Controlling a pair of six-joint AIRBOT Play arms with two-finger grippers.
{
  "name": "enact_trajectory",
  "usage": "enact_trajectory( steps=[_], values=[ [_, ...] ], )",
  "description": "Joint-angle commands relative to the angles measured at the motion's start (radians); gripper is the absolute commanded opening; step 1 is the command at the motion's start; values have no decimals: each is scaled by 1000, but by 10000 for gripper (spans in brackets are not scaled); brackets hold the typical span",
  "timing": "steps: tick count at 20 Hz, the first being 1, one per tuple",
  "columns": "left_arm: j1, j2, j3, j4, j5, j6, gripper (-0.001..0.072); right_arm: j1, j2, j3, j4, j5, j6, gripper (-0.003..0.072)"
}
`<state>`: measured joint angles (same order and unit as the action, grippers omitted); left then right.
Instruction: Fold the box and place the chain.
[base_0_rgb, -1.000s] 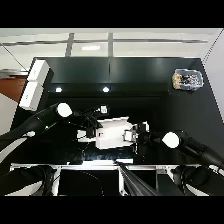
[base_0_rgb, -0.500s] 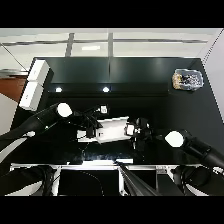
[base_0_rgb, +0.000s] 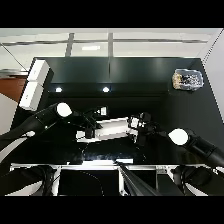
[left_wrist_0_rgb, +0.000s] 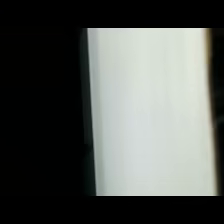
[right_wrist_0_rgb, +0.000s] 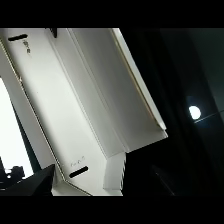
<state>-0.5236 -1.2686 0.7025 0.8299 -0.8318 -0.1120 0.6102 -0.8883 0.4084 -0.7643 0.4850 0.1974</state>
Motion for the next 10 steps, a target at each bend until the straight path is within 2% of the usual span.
enact_trajectory(
  steps=[1, 7, 10],
  values=[
    [1, 3, 0, 0, -60, 39, 30, -2, 0, 4, 66, 99, -66, 700],
    [-1, 3, 0, -1, -86, 68, 29, -3, -26, 4, 86, 127, -88, 699],
    [-1, 3, 0, 0, -85, 67, 30, -2, -78, 4, 203, 160, -217, 699]
  ],
)
